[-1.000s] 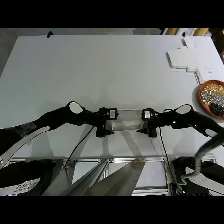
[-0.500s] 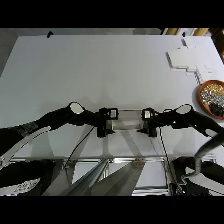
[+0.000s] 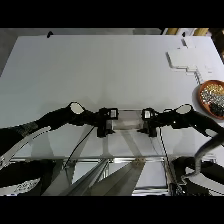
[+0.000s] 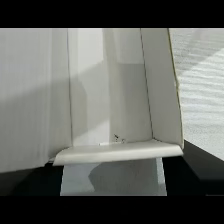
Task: Fold the box and place the chain.
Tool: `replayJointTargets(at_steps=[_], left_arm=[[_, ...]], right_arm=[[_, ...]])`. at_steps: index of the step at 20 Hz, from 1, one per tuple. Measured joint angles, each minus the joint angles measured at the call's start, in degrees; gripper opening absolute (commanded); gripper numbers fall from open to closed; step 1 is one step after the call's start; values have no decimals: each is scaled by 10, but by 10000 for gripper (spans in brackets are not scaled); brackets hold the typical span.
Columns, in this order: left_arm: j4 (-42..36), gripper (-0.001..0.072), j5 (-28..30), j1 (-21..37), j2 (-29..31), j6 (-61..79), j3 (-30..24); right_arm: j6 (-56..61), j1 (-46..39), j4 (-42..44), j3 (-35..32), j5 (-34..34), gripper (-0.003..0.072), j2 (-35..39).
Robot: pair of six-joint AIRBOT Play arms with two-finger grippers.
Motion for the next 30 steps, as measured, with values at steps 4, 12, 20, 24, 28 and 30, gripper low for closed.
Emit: replayJointTargets(at_steps=[4,12,20,24,28,30], left_arm=[[0,334,0,0,0,0,0],[0,334,0,0,0,0,0],[-2,334,2,0,0,-1,0],[-1,334,2,0,0,-1,0],[-1,334,2,0,0,-1,0],[0,334,1,0,0,-1,0]], right_arm=[[0,0,0,0,0,379,0],[0,0,0,0,0,382,0],[75,-1,-23,0,-5,669,21],[165,-1,-99,0,0,658,77],[245,-1,-180,-1,15,659,162],[273,-1,-203,-1,27,659,205]])
